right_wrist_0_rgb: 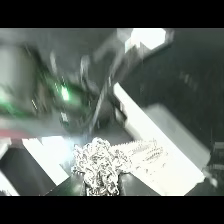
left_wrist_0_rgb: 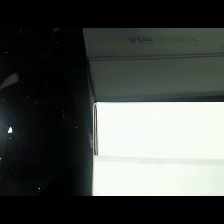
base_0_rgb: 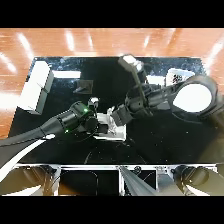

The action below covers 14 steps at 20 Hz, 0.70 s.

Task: Fold the box and place the chain.

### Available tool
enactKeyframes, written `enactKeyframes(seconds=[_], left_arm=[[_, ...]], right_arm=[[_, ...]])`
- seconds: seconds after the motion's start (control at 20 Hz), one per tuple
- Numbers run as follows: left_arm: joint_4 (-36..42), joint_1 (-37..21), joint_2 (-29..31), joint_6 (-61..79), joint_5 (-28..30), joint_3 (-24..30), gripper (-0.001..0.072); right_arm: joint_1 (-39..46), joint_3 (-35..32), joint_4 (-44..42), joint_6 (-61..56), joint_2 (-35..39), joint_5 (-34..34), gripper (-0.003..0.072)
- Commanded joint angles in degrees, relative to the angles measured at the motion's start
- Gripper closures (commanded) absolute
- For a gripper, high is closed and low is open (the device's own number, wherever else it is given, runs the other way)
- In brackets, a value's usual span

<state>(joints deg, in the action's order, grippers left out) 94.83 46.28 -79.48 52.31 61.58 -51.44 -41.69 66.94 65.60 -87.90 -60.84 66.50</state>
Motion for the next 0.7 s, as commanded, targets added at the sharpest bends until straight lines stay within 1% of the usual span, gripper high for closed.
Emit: enactKeyframes(seconds=[0.0,0.1,0.15,0.4,0.65], left_arm=[[0.0,0.0,0.0,0.0,-0.2,0.0,0.069],[0.0,0.0,0.0,0.0,-0.3,0.0,0.069],[0.0,0.0,0.0,0.0,-0.3,0.0,0.069],[0.0,0.0,0.0,0.0,-0.3,0.0,0.069],[0.0,0.0,0.0,0.0,-0.3,0.0,0.069]], right_arm=[[-0.8,-5.3,-0.7,-0.2,0.0,-1.1,0.0656],[-0.8,-7.9,-0.7,-0.2,-0.3,-4.8,0.0656],[-0.8,-8.2,-0.6,-0.2,-0.9,-5.3,0.0656],[-0.8,-8.2,0.1,-0.2,-3.5,-5.3,0.0656],[0.1,-8.2,1.7,-0.2,-3.8,-4.7,0.0654]])
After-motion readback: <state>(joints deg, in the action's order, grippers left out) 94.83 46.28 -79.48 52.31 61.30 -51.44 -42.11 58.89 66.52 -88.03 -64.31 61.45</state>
